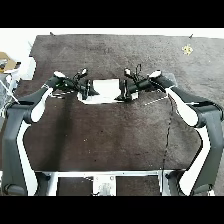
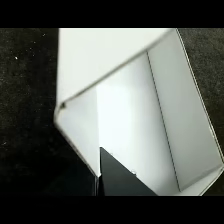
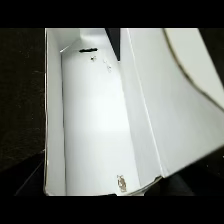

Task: Fold the box and place the chain.

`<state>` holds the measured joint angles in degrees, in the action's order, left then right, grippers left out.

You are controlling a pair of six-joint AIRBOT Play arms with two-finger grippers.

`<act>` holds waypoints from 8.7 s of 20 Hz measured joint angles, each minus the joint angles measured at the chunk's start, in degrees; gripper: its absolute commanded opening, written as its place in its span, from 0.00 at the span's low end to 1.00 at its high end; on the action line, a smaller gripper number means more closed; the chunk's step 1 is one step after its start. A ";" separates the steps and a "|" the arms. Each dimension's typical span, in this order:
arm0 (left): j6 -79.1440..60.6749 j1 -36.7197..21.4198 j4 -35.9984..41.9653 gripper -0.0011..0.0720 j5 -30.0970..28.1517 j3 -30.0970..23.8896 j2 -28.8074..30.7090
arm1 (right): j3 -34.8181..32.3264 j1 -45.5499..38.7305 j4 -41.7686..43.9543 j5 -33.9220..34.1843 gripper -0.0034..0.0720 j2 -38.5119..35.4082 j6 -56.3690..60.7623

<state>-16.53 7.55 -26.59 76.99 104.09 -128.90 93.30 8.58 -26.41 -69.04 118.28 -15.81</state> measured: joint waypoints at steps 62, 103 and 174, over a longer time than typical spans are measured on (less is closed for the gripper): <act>0.02 0.04 0.28 0.28 -0.04 -0.04 -0.17 | 0.74 0.87 -2.95 -0.42 0.61 3.13 -1.14; 28.13 -0.11 2.73 0.03 -6.95 0.04 5.40 | 0.72 0.87 -2.93 -0.42 0.61 3.13 -1.03; 16.13 4.26 -17.79 0.30 -1.51 -4.74 12.48 | 0.72 0.87 -2.93 -0.44 0.61 3.13 -1.07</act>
<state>-0.40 11.81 -44.38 75.48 99.35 -116.42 94.02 9.45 -29.34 -69.47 121.40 -16.88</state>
